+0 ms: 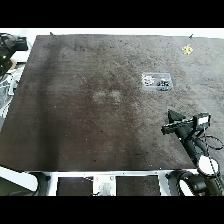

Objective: Fold the box and place the chain.

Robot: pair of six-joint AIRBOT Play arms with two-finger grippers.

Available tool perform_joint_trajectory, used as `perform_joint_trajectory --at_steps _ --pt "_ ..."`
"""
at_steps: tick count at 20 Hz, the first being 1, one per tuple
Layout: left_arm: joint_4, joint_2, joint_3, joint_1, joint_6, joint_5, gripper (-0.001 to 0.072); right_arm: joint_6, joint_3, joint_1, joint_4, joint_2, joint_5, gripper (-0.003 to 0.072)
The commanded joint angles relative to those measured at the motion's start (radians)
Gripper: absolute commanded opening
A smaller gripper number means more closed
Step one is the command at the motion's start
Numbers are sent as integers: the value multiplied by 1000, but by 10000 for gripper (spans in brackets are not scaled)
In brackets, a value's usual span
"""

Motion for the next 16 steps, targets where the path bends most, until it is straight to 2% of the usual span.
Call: perform_joint_trajectory --at_steps 1,3,5,7,8,11,16 --pt "122 -53 0 64 -206 28 11 0 0 1 0 1 0 1" --pt "363 -99 9 84 -383 -44 11 0 0 1 0 1 0 1" --pt "592 -145 24 100 -589 -74 11 0 0 1 0 1 2 2" --pt "715 -201 66 113 -682 -179 11 0 0 1 0 0 5 2" --pt "749 -229 90 113 -687 -212 11 1 0 1 0 0 5 1" --pt "751 -265 105 113 -716 -146 11 1 0 1 0 0 5 1" --pt "754 -299 126 113 -719 -155 11 6 -5 1 1 0 11 2"
